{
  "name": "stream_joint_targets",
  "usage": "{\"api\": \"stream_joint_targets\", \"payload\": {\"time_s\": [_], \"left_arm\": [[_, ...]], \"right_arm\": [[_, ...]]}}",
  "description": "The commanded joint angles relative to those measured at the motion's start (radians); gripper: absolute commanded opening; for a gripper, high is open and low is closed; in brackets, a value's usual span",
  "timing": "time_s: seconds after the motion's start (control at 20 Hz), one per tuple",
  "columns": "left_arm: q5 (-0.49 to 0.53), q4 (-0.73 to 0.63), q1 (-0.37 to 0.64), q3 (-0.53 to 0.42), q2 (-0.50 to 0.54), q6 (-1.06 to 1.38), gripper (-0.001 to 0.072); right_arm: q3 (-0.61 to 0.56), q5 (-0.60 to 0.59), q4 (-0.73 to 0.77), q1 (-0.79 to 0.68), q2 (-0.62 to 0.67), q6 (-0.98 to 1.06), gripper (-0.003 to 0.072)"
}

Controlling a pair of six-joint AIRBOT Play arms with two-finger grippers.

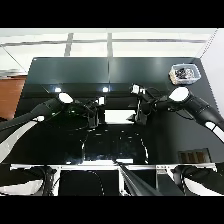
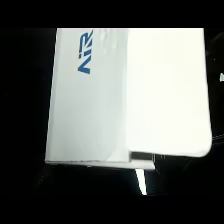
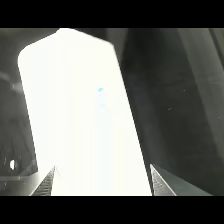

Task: Fold the box and place the chain.

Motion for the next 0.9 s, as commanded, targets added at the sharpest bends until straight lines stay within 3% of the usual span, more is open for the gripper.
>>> {"api": "stream_joint_targets", "payload": {"time_s": [0.0,0.1,0.15,0.2,0.6,0.65,0.7,0.85], "left_arm": [[0.000,0.000,-0.001,0.001,-0.001,0.000,0.0480],[0.000,0.000,-0.001,0.001,-0.001,0.000,0.0479],[0.000,0.000,-0.001,0.001,-0.001,0.000,0.0480],[0.000,0.000,-0.001,0.001,-0.001,0.000,0.0480],[0.000,0.000,-0.008,0.001,-0.001,0.000,0.0480],[0.000,0.000,-0.008,0.001,-0.001,0.000,0.0480],[0.000,0.000,-0.008,0.001,-0.001,0.000,0.0480],[0.000,0.001,-0.008,0.001,-0.001,0.000,0.0480]], "right_arm": [[0.001,0.000,-0.050,0.017,-0.001,-0.042,0.0532],[0.001,0.005,-0.050,0.017,-0.001,-0.041,0.0360],[0.001,0.004,-0.050,0.017,-0.001,-0.029,0.0175],[0.001,0.004,-0.051,0.017,-0.001,-0.026,0.0158],[0.001,0.027,-0.051,0.017,-0.002,-0.022,0.0160],[0.000,0.030,-0.051,0.017,-0.002,-0.022,0.0185],[0.000,0.030,-0.051,0.017,-0.002,-0.022,0.0272],[0.000,0.030,-0.051,0.017,-0.002,-0.014,0.0270]]}}
